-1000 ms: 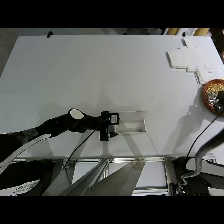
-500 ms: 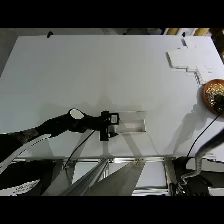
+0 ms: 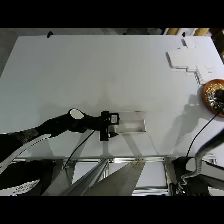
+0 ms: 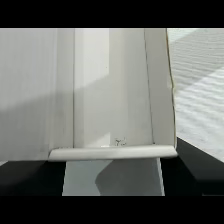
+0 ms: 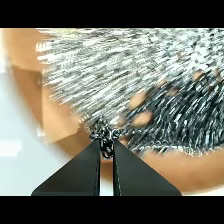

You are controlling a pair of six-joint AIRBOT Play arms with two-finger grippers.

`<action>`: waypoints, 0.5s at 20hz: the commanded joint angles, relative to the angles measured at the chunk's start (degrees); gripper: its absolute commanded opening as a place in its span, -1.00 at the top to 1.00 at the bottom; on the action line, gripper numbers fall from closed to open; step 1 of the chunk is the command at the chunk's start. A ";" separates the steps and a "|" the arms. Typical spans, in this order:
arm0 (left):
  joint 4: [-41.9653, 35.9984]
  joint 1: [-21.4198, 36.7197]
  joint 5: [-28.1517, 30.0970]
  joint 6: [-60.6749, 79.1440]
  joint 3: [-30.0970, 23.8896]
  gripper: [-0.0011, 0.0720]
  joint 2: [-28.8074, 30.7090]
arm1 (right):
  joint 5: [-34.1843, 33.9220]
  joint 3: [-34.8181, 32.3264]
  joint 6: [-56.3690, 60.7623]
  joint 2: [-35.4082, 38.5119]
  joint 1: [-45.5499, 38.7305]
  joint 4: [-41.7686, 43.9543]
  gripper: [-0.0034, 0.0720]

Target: Fold the box and place the chain.

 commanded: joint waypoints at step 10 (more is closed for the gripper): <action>0.00 0.00 0.02 0.00 -0.02 0.03 0.02 | 29.57 -0.35 -1.27 39.41 22.69 17.81 0.85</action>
